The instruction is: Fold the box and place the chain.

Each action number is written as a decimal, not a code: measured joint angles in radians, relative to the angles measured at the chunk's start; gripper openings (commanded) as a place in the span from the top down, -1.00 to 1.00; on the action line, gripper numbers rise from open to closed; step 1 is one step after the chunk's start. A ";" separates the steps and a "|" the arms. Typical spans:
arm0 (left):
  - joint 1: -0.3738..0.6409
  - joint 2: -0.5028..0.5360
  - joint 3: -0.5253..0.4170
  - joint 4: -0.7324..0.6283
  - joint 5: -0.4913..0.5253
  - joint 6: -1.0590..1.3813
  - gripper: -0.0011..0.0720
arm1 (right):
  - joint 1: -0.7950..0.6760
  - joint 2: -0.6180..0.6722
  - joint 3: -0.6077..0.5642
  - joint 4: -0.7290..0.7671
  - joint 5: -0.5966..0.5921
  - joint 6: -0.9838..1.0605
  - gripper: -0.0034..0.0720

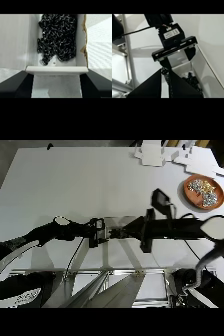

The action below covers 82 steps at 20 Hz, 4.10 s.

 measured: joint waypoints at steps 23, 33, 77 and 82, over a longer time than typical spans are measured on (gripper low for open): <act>0.000 0.000 0.000 0.000 0.000 0.000 0.23 | 0.041 -0.469 0.328 -0.415 0.008 0.152 0.86; 0.000 0.000 0.000 0.000 0.000 0.000 0.23 | 0.079 -0.389 0.201 -0.440 0.022 0.039 0.29; 0.000 0.000 0.000 0.000 0.001 0.000 0.23 | 0.158 -0.360 0.126 -0.499 -0.080 -0.172 0.82; 0.001 0.000 0.000 -0.002 0.003 -0.002 0.23 | 0.158 -0.377 0.126 -0.495 -0.102 -0.146 0.81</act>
